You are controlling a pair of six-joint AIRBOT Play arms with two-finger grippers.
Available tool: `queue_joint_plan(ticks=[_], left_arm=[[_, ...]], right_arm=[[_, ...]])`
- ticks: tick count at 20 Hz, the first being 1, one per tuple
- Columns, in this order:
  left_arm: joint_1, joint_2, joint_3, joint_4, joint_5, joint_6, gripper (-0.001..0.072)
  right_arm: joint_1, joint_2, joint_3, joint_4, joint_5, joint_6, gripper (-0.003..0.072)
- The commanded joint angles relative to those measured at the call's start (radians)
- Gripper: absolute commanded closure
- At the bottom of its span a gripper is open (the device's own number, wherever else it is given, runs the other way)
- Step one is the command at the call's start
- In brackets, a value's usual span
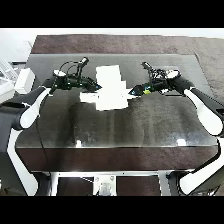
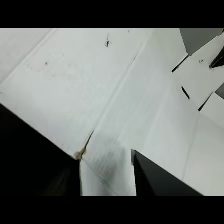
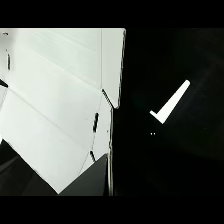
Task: Fold the box and place the chain.
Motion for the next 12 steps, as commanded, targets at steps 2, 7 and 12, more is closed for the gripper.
queue_joint_plan(ticks=[2,7,12], left_arm=[[0.0,0.0,0.0,0.01,-0.004,0.003,0.0304],[0.0,0.0,0.0,-0.048,-0.004,0.026,0.0313],[0.0,-0.001,0.0,-0.042,-0.034,0.05,0.0352]], right_arm=[[0.0,-0.001,0.001,0.0,0.0,0.0,0.0678],[0.0,-0.001,0.001,0.0,0.0,0.0,0.0678],[0.0,-0.001,0.001,0.0,0.0,0.0,0.0678]])
